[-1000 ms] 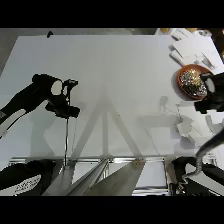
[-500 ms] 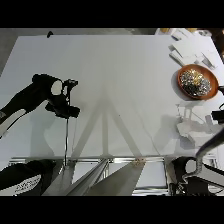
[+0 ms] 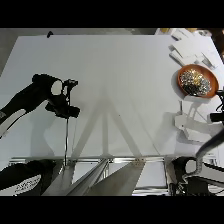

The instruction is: Fold the box and place the chain.

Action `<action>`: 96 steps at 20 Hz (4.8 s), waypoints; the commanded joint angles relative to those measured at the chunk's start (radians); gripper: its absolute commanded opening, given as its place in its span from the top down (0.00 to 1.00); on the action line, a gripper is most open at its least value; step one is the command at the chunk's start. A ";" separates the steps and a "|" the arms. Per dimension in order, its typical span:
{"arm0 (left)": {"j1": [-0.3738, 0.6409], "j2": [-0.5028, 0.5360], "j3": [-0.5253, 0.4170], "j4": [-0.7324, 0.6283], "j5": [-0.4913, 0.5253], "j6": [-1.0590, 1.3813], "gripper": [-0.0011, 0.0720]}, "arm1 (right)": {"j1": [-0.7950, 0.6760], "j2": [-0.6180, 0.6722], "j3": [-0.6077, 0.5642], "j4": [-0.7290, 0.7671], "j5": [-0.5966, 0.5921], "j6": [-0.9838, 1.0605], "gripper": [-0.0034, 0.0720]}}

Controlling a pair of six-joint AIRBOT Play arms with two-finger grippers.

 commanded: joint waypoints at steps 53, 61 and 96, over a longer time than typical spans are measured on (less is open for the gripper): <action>0.001 -0.251 0.000 -0.984 0.142 1.284 0.72 | 0.952 0.682 -0.481 0.832 -0.414 0.282 0.93; -0.052 -0.224 0.000 -0.904 0.202 1.497 0.98 | 0.952 0.684 -0.476 0.855 -0.442 0.263 0.93; -0.280 -0.163 0.001 -0.739 0.639 1.545 0.97 | 0.952 0.684 -0.235 0.652 -0.321 0.132 0.61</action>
